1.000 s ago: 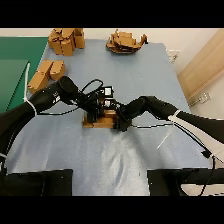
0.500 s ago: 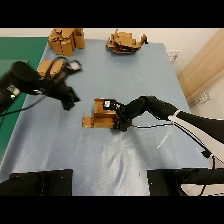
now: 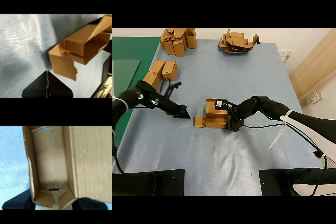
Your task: Fold the box.
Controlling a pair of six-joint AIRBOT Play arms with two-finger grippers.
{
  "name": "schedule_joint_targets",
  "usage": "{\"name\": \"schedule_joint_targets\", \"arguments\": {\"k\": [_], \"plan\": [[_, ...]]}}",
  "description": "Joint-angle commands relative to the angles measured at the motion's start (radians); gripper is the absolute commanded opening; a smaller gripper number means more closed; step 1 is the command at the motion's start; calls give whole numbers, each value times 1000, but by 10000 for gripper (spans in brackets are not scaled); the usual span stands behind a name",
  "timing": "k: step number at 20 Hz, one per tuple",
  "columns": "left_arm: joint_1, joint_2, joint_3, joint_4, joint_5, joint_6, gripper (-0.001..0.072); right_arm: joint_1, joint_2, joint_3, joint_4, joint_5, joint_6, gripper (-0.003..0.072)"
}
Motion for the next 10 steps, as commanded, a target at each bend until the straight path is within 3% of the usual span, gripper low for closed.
{"name": "schedule_joint_targets", "arguments": {"k": [1, 6, 10], "plan": [[-49, -66, -5, -19, 37, -70, 13, 0, 0, 0, 5, 0, 0, 4], [-54, -66, -6, 24, 48, -108, 13, 0, 0, 0, 5, 1, 0, 4], [-67, -65, -5, -47, 32, -70, 14, 0, 0, 0, 9, 1, 0, 4]]}}
